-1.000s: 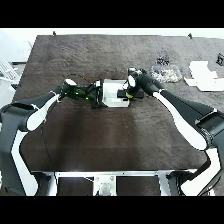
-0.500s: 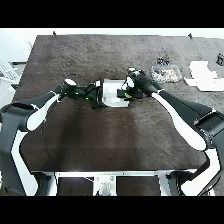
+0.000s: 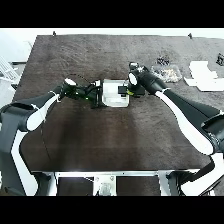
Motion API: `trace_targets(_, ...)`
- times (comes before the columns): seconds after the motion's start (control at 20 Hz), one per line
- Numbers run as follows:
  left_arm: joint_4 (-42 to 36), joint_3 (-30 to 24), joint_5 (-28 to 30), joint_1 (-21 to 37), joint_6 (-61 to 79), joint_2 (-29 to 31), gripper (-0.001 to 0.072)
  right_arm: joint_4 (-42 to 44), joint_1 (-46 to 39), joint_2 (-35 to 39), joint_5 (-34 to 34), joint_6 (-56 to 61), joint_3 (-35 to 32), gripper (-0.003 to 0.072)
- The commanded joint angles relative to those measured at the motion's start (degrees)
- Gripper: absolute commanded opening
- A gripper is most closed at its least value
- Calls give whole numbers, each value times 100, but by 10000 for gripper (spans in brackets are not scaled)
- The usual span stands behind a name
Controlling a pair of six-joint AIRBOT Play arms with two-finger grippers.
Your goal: Fold the box and place the chain.
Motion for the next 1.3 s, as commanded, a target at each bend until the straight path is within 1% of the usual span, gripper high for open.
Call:
trace_targets(0.0,0,0,4,0,2,4,239,4,-2,293,-50,-435,22,499)
trace_targets(0.25,0,0,4,0,2,4,239,-201,-372,769,-81,-1993,422,510)
trace_targets(0.35,0,0,7,0,2,4,239,-400,-710,887,-92,-2614,540,514)
trace_targets(0.4,0,0,7,0,2,4,239,-461,-942,898,-109,-2822,597,541)
trace_targets(0.5,0,0,7,0,2,4,239,-437,-1493,887,-407,-2914,608,541)
trace_targets(0.6,0,0,7,0,2,4,239,-72,-2124,820,-879,-3143,610,541)
trace_targets(0.7,0,0,4,0,2,4,239,789,-2769,667,-1290,-3635,614,542)
trace_targets(0.8,0,0,7,0,2,4,240,1674,-3283,382,-1456,-4205,678,541)
trace_targets(0.9,0,0,7,0,2,4,239,2269,-3563,-2,-1460,-4743,822,541)
trace_targets(1.0,0,0,7,0,2,4,239,2487,-3641,-444,-1464,-4994,1082,541)
trace_targets(1.15,0,0,4,0,2,4,239,2599,-3615,-1051,-1397,-5038,1543,541)
trace_targets(1.25,0,0,7,0,2,4,239,2758,-3617,-1292,-1377,-5075,1663,541)
